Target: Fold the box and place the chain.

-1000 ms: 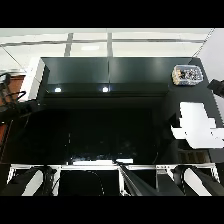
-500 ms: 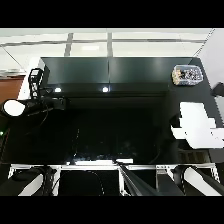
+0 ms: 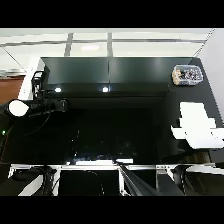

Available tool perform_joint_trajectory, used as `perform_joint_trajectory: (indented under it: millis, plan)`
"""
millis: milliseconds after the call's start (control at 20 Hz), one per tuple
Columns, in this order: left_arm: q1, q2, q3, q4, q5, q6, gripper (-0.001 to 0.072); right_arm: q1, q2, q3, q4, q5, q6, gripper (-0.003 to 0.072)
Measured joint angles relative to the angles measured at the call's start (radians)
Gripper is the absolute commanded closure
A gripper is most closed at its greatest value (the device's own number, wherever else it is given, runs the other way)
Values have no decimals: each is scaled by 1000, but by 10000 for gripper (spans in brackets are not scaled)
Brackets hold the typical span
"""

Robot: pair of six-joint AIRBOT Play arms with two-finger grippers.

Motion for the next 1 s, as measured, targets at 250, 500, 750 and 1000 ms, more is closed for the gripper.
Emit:
perform_joint_trajectory:
  millis: [250,500,750,1000]
  plan:
    - [-1,0,0,5,0,-11,3,-23,-78,0,137,87,-238,-34]
    - [-1,0,0,8,16,-14,3,14,-93,-6,116,115,-313,129]
    - [-1,0,0,10,32,-13,3,69,-97,-15,77,154,-318,399]
    - [-1,0,0,10,35,-14,4,102,-70,-23,41,191,-286,675]
